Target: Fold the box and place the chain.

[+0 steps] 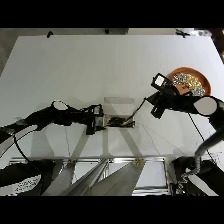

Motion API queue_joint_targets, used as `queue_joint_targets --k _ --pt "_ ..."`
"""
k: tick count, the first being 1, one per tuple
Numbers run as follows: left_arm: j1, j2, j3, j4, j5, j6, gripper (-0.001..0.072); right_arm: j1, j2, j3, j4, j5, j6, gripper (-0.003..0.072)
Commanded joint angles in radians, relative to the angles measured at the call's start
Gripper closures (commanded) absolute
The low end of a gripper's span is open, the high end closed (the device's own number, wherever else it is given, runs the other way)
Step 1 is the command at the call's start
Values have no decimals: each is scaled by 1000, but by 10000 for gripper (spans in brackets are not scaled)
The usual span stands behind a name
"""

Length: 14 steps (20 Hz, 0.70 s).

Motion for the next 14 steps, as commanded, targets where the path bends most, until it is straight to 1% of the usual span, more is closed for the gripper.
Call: queue_joint_targets --k 1,3,6,8,10,14 --pt "0 0 0 0 0 0 440 1 90 0 53 100 19 679" --pt "0 0 0 0 0 0 440 6 103 0 111 142 16 679" --pt "0 0 0 0 0 0 440 106 108 0 90 167 14 680" --pt "0 0 0 0 0 0 440 198 108 0 38 129 23 680" --pt "0 0 0 0 0 0 440 255 107 0 13 79 72 680" --pt "0 0 0 0 0 0 440 275 107 0 17 53 79 680"
